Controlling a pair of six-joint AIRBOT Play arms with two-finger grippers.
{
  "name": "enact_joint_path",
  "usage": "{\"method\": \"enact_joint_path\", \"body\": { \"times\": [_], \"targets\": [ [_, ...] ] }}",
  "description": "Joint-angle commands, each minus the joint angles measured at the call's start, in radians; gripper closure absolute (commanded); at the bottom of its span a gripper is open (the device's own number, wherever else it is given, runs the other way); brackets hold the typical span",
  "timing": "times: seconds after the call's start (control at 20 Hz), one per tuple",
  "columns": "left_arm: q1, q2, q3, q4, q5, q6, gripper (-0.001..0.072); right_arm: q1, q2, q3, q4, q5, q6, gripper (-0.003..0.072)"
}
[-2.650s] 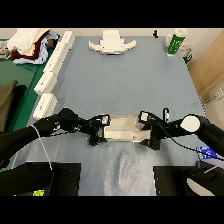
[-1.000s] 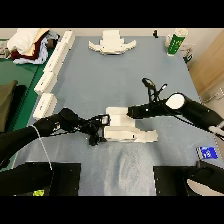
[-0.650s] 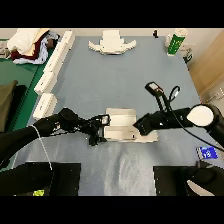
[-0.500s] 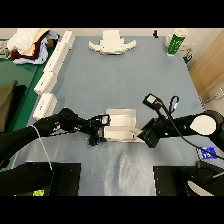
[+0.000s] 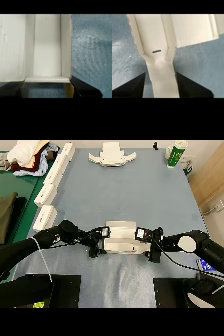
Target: Fold the box.
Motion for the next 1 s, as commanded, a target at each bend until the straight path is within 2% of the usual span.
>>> {"method": "enact_joint_path", "body": {
  "times": [0.0,0.2,0.25,0.35,0.4,0.45,0.65,0.7,0.8,0.95],
  "targets": [
    [-0.001,0.0,0.0,0.0,0.0,0.0,0.0198,0.001,-0.048,-0.014,0.101,-0.075,-0.108,0.0107],
    [-0.001,0.0,0.0,0.0,0.0,0.0,0.0197,0.001,-0.095,-0.013,0.232,-0.15,-0.269,0.0114],
    [-0.001,0.0,0.0,0.0,0.0,0.0,0.0198,0.001,-0.103,-0.013,0.287,-0.152,-0.303,0.0162],
    [-0.001,0.0,0.0,0.0,0.0,0.0,0.0198,0.002,-0.108,-0.013,0.344,-0.144,-0.323,0.0432],
    [-0.001,0.0,0.0,0.0,0.0,0.0,0.0198,0.003,-0.108,-0.013,0.352,-0.144,-0.333,0.0505],
    [-0.001,0.0,0.0,0.0,0.0,0.0,0.0198,0.003,-0.108,-0.013,0.358,-0.146,-0.356,0.0539],
    [-0.001,0.0,0.0,0.0,0.0,0.0,0.0197,0.003,-0.123,-0.013,0.431,-0.171,-0.447,0.0536],
    [-0.001,0.0,0.0,0.0,0.0,0.0,0.0198,0.003,-0.133,-0.013,0.453,-0.171,-0.462,0.0496],
    [-0.001,0.0,0.0,0.0,0.0,0.0,0.0197,0.003,-0.153,-0.013,0.463,-0.171,-0.47,0.0035],
    [-0.001,0.0,0.0,0.0,0.0,0.0,0.0198,0.002,-0.15,-0.013,0.46,-0.17,-0.423,0.0024]
  ]
}}
